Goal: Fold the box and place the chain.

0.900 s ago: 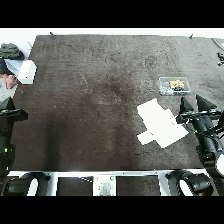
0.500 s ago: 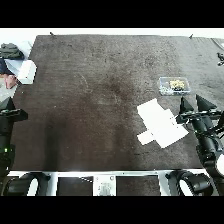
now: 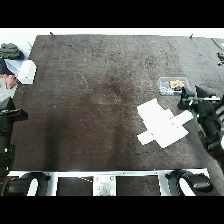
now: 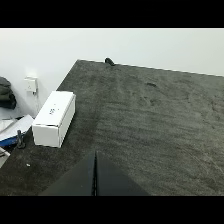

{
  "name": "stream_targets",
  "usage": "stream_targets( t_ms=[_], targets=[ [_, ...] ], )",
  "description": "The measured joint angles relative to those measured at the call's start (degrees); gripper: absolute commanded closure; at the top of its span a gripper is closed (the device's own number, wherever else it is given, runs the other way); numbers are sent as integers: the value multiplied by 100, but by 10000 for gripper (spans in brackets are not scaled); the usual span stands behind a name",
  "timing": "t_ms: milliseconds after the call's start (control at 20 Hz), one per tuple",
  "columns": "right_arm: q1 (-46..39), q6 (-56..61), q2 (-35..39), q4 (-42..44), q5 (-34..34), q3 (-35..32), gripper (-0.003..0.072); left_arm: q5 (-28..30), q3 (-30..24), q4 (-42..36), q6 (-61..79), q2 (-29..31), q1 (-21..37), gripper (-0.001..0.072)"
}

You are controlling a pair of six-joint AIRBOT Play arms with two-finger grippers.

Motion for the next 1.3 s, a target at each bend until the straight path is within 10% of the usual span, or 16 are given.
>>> stream_targets(
  t_ms=[100,300,600,1300],
  targets=[
    [-625,210,-804,-94,811,573,313,0,2,0,0,0,0,700],
    [-2251,1646,-2647,-1381,3611,2159,173,0,2,0,0,0,0,699],
    [-3674,3296,-4824,-3685,7274,4607,198,-2,0,0,0,0,0,699],
    [-3606,2903,-6830,-6205,8802,5949,200,-2,0,0,0,0,2,699]
  ],
)
